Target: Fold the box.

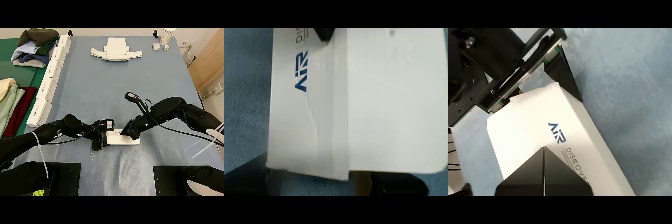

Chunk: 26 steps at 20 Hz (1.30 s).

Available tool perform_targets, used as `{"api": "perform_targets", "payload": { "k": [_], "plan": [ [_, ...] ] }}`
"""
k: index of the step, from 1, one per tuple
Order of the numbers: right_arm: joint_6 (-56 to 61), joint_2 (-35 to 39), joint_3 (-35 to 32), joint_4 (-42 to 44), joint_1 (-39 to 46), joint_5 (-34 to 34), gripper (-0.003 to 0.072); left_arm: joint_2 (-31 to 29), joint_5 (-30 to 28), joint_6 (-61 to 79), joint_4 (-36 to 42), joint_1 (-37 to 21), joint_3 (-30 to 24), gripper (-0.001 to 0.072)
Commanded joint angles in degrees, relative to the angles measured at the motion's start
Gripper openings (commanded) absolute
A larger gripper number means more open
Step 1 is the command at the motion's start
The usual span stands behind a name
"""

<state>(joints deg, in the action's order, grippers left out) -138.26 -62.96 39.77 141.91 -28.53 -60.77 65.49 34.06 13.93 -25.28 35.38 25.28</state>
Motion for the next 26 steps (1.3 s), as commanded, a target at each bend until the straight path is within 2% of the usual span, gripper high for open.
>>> {"api": "perform_targets", "payload": {
  "k": [1,5,11,18,19,20,21,22,23,25,26],
  "plan": [
    [-3.32,1.18,-0.15,-0.98,-2.89,2.49,0.0003,0.04,-0.02,0.00,0.00,-0.02,0.02,0.0421],
    [-6.80,4.85,-2.21,-4.44,-6.88,11.15,0.0003,0.04,-0.02,0.00,-0.02,-0.02,0.02,0.0421],
    [-11.45,13.29,-11.15,-7.50,-13.29,26.69,0.0005,0.04,-0.02,0.00,0.00,-0.02,0.02,0.0421],
    [-13.40,13.75,-12.35,-9.42,-14.82,28.17,0.0010,0.04,-0.02,0.00,0.00,-0.02,0.02,0.0421],
    [-14.08,13.75,-12.33,-9.53,-14.82,28.15,0.0040,0.04,-0.02,0.00,0.00,-0.02,0.02,0.0421],
    [-15.61,13.75,-12.33,-9.53,-14.82,28.11,0.0152,0.02,-0.02,0.00,-0.02,-0.02,0.02,0.0422],
    [-17.49,13.75,-12.20,-9.55,-14.82,27.82,0.0306,0.04,-0.02,0.00,-0.02,-0.02,0.02,0.0421],
    [-19.56,13.75,-11.74,-9.57,-14.82,26.93,0.0350,0.04,-0.02,0.00,-0.02,-0.02,0.02,0.0421],
    [-21.20,13.75,-11.32,-9.60,-14.82,26.21,0.0361,0.04,-0.02,0.00,0.00,-0.02,0.02,0.0421],
    [-23.26,13.75,-10.93,-9.70,-14.82,25.33,0.0449,0.04,-0.02,0.00,-0.02,-0.02,0.02,0.0422],
    [-23.85,13.68,-10.93,-9.77,-14.82,24.87,0.0458,0.04,-0.02,0.00,0.00,-0.02,0.02,0.0421]
  ]
}}
